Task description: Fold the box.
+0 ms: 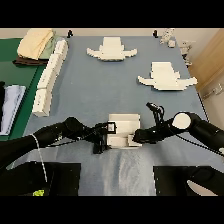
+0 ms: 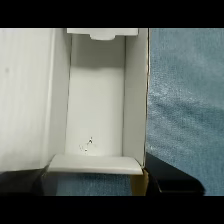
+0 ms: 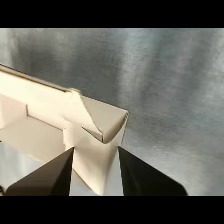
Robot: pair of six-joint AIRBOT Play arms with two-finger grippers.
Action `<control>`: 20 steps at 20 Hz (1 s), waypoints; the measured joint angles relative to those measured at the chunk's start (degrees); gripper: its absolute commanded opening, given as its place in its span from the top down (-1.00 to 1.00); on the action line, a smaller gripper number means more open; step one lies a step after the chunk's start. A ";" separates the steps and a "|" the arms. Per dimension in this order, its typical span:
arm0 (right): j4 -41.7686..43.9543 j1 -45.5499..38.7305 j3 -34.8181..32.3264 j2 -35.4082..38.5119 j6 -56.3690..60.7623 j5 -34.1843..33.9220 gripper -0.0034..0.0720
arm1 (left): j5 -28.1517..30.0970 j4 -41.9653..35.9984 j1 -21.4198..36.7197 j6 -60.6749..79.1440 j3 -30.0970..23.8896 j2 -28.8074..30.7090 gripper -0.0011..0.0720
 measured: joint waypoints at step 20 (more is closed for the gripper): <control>-32.79 21.42 18.60 -20.68 42.10 12.57 0.04 | -0.04 0.00 0.00 0.00 0.00 0.00 -0.25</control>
